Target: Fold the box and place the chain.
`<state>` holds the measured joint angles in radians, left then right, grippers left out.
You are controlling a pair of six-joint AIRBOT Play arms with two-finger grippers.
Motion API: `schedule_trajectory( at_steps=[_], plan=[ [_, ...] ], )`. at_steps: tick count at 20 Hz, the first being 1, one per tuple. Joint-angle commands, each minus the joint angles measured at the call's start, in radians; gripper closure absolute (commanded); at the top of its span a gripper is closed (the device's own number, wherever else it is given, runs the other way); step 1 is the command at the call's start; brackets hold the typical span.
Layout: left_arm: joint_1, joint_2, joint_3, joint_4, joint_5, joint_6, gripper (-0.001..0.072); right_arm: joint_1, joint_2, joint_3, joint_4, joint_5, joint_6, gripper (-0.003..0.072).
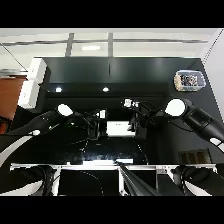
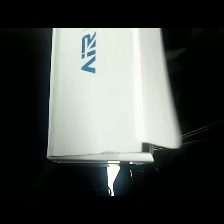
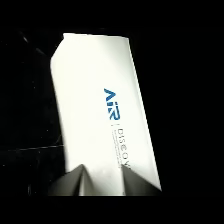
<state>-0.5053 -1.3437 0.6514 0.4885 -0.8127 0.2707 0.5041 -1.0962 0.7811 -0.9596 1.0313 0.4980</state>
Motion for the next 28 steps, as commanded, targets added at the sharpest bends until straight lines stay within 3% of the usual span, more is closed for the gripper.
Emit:
schedule_trajectory(
  at_steps=[1, 2, 13, 18, 19, 20, 28],
  plan=[
    [-0.001, -0.001, 0.000, 0.000, -0.002, 0.000, 0.0373, 0.003, 0.001, 0.000, -0.002, -0.008, 0.011, 0.0104],
    [-0.001, -0.001, 0.000, 0.000, -0.002, 0.000, 0.0373, 0.003, 0.001, 0.000, -0.003, -0.013, 0.011, 0.0072],
    [-0.001, -0.001, 0.000, 0.000, -0.003, 0.000, 0.0373, 0.003, 0.000, 0.000, -0.055, -0.017, 0.010, 0.0072],
    [-0.002, -0.001, 0.000, 0.000, -0.003, 0.000, 0.0373, 0.003, 0.000, 0.000, -0.072, -0.016, 0.011, 0.0148],
    [-0.005, -0.001, 0.000, 0.005, -0.002, 0.000, 0.0373, 0.003, 0.000, 0.000, -0.063, -0.016, 0.011, 0.0099],
    [-0.008, -0.001, 0.000, 0.009, -0.002, 0.000, 0.0373, 0.003, 0.000, 0.000, -0.061, -0.016, 0.011, -0.0023],
    [-0.030, -0.001, 0.000, 0.046, 0.002, -0.002, 0.0373, 0.008, 0.000, 0.000, -0.069, 0.044, -0.001, -0.0025]
  ],
)
